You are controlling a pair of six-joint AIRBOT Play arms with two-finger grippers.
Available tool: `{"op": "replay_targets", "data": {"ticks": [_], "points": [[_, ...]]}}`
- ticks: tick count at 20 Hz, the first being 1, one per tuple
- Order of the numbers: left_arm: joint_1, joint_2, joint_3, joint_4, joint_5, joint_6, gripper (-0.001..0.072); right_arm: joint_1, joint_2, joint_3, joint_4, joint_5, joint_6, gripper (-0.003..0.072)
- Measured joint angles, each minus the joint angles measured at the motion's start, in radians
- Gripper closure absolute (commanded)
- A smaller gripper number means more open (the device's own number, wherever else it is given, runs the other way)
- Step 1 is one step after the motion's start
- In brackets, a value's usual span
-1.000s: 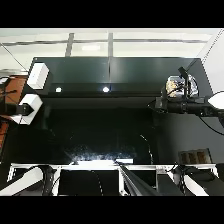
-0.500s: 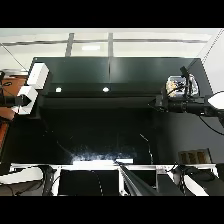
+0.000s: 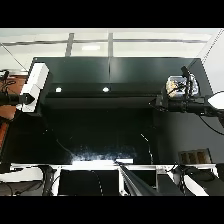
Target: Fold the box and place the chain.
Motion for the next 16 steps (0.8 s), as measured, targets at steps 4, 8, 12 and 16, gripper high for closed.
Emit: {"op": "replay_targets", "data": {"ticks": [4,8,12,16], "points": [[0.0,0.0,0.0,-0.003,-0.018,0.0,0.0265,0.0,0.0,0.0,-0.002,0.0,0.002,0.0666],[-0.003,-0.001,-0.001,0.005,-0.03,0.005,0.0134,0.0,0.0,0.0,-0.003,0.0,0.007,0.0667],[-0.022,-0.001,0.0,0.031,0.003,0.008,-0.0003,0.0,0.0,0.0,-0.003,-0.001,0.011,0.0667],[-0.041,0.01,0.02,0.051,0.009,0.011,-0.0003,0.0,0.0,0.0,-0.003,-0.001,0.012,0.0666]]}}
